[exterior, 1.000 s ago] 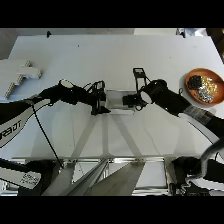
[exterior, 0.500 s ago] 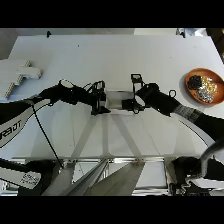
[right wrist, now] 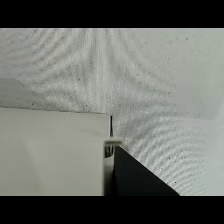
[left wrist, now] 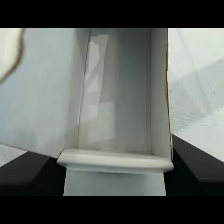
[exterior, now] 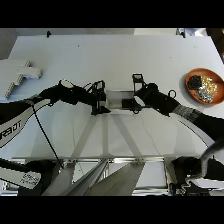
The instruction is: Fold the box and place the chain.
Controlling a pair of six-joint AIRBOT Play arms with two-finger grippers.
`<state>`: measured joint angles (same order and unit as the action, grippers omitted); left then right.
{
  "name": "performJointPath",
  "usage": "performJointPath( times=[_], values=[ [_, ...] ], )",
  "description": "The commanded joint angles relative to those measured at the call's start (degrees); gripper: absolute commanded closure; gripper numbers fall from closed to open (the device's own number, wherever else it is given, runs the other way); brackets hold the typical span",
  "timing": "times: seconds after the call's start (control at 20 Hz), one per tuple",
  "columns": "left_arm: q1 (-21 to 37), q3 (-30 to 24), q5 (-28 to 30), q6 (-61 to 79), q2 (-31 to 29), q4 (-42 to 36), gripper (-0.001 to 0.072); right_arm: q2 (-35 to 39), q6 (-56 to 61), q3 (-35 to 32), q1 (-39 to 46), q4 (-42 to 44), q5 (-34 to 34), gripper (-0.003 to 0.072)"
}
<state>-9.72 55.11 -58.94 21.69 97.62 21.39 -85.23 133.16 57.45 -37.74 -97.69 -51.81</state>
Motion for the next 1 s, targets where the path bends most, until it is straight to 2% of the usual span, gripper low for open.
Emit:
performJointPath(
  times=[0.0, 0.05, 0.1, 0.3, 0.45, 0.7, 0.8, 0.95],
  values=[
    [-0.02, 0.02, -0.04, -0.11, -0.04, 0.02, 0.0254, -0.02, 1.16, 0.02, -0.04, 0.04, 1.51, 0.0439],
    [-0.02, 0.02, -0.02, -0.09, -0.04, 0.02, 0.0254, -0.02, 1.16, 0.11, -0.04, 0.04, 1.49, 0.0334],
    [-0.02, 0.02, -0.02, -0.09, -0.04, 0.02, 0.0254, 0.07, 1.16, 0.26, -0.04, 0.04, 1.31, 0.0327],
    [-0.02, 0.02, -0.02, -0.11, -0.04, 0.02, 0.0254, 2.78, -0.46, 0.39, 0.0, -0.04, -0.63, 0.0327],
    [-0.02, 0.02, -0.02, -0.09, -0.04, 0.02, 0.0254, 6.1, -3.21, 0.39, 0.0, -1.99, -5.92, 0.0327],
    [-0.02, 0.02, -0.02, -0.09, -0.04, 0.02, 0.0254, 12.46, -4.85, 0.39, 0.02, -11.04, -14.95, 0.0327],
    [-0.02, 0.02, -0.04, -0.11, -0.04, 0.02, 0.0254, 15.72, -8.02, 0.39, 0.83, -14.4, -16.35, 0.0327],
    [-0.02, 0.02, -0.02, -0.09, -0.04, 0.02, 0.0254, 20.39, -12.61, 0.39, 5.53, -14.82, -16.35, 0.0327]
  ],
)
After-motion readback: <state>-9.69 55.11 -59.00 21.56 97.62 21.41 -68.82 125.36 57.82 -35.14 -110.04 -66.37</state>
